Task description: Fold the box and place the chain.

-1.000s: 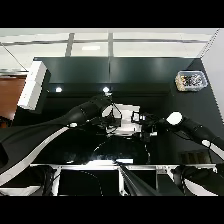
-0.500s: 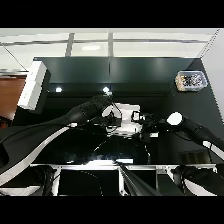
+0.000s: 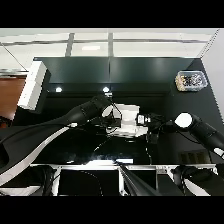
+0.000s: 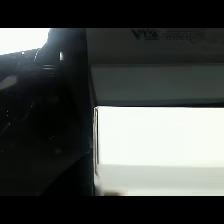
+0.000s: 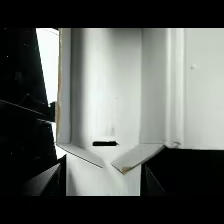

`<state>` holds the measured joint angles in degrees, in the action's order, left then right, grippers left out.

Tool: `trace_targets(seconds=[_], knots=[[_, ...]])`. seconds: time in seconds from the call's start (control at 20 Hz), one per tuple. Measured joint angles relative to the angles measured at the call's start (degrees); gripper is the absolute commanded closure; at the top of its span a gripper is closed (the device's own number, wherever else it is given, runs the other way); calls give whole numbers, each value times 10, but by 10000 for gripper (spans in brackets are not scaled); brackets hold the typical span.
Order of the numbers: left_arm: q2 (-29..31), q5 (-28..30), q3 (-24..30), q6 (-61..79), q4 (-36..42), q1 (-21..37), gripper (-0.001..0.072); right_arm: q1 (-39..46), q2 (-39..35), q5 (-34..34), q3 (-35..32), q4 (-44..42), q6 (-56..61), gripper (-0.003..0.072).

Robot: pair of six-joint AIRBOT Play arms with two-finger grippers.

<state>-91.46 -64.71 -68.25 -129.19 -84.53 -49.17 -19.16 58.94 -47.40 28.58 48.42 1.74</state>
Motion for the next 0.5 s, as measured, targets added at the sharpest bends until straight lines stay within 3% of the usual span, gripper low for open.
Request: trace_targets(seconds=[0.2,0.3,0.5], knots=[[0,-3,0,0,0,0,684,1,5,1,0,-19,-12,190],[0,-4,0,0,0,0,684,1,12,3,0,-39,-21,494],[0,-5,0,-1,0,0,684,0,26,11,0,-74,-32,516]])
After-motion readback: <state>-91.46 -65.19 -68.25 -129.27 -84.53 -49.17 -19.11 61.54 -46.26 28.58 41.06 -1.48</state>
